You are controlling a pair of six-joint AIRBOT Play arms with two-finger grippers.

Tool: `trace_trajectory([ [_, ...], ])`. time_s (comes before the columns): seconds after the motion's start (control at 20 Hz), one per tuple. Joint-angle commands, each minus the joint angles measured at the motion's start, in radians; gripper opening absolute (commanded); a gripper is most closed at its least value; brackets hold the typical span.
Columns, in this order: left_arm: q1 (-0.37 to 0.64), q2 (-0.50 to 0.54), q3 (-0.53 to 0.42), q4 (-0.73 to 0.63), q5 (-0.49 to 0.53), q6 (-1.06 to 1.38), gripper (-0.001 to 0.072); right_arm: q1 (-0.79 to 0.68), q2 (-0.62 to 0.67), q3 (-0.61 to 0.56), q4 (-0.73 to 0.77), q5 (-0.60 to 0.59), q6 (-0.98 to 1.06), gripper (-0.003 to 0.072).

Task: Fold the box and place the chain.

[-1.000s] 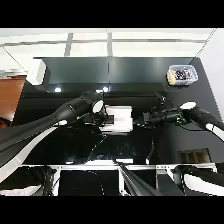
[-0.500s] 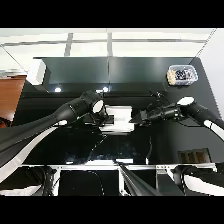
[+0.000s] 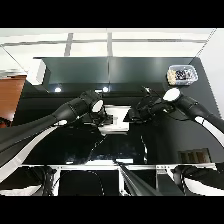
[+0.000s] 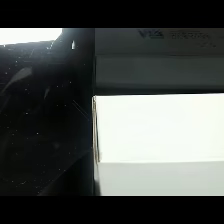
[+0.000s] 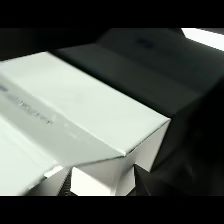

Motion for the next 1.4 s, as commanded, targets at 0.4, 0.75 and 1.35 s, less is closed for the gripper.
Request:
trace_trajectory([
  [0.4,-0.001,0.0,0.001,-0.006,0.007,0.002,0.0027,0.282,-0.034,0.124,-0.66,-0.033,0.742,0.0404],
  [0.75,-0.001,0.0,0.001,-0.006,0.007,0.002,0.0027,0.377,-0.135,0.226,-0.808,0.071,0.939,0.0403],
  [1.35,-0.001,0.0,0.001,-0.006,0.008,0.002,0.0027,0.376,-0.14,0.228,-0.765,0.045,0.936,0.001],
])
